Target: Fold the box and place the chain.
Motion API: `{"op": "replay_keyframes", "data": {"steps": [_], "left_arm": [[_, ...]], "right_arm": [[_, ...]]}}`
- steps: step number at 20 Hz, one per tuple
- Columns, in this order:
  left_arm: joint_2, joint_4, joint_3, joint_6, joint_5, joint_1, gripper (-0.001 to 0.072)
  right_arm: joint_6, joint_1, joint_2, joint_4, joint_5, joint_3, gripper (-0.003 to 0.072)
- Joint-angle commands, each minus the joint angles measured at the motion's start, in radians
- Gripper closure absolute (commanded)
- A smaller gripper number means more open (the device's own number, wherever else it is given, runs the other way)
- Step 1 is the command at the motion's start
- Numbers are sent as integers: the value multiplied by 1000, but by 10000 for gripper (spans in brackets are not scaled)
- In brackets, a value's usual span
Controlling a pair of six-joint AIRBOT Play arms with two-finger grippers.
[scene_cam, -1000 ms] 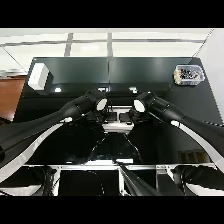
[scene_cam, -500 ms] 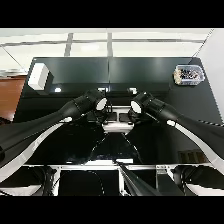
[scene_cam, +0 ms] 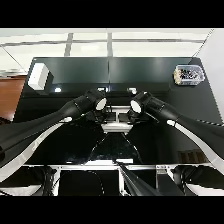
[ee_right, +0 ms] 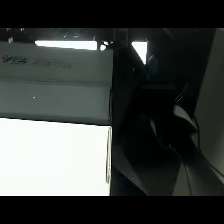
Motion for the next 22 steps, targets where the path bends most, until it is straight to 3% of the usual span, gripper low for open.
{"op": "replay_keyframes", "data": {"steps": [1,2,3,6,10,14,17,20,21,22], "left_arm": [[0,-1,0,3,5,0,682],[0,-1,0,2,5,0,682],[0,-1,0,3,4,0,682],[0,0,0,3,5,0,682],[0,0,0,2,5,0,682],[0,0,0,3,5,0,682],[0,0,0,3,5,0,682],[0,-1,0,3,5,0,682],[0,0,0,3,5,0,682],[0,0,0,3,5,0,682]], "right_arm": [[-10,-3,0,3,5,0,645],[-10,-8,2,3,14,2,428],[-30,-14,4,6,32,9,301],[-220,-50,39,29,152,88,304],[-350,-114,177,-30,274,175,304],[-385,-277,267,-194,155,177,304],[-385,-433,247,-376,-76,148,305],[-352,-609,145,-384,-300,143,291],[-341,-658,100,-378,-355,143,-9],[-342,-707,47,-363,-405,152,-27]]}}
